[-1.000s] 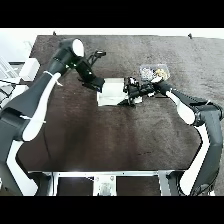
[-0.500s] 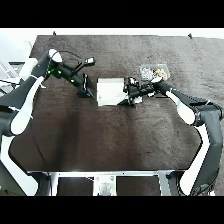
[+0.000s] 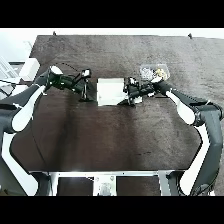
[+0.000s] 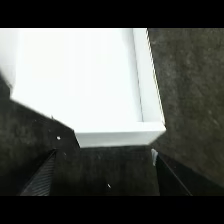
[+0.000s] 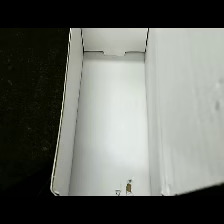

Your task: Fold the box and place the chain.

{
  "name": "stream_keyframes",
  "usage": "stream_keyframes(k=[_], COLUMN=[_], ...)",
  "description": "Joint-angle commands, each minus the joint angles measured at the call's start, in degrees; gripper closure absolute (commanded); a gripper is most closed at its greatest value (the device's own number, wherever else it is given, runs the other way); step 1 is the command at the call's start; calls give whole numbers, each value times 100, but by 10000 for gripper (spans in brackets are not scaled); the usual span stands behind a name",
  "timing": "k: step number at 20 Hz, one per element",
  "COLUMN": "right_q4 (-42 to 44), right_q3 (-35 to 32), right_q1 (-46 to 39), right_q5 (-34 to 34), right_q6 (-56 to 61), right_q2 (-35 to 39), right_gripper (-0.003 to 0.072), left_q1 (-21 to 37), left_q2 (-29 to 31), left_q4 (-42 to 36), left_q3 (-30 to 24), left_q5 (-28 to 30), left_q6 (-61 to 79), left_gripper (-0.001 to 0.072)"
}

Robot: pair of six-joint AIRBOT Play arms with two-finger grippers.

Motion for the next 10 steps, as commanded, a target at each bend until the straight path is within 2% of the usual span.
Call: stream_keyframes(k=[1, 10], right_q4=[0, 0], right_q3=[-2, -2], right_q1=[4, 4], right_q5=[0, 0], right_q6=[0, 0], right_q2=[-2, -2], right_gripper=[187, 187], left_q1=[4, -208], left_q2=[-57, -74], left_q4=[-142, 42], left_q3=[-46, -63], left_q5=[133, 361], left_q6=[157, -122], left_gripper=[-10, -11])
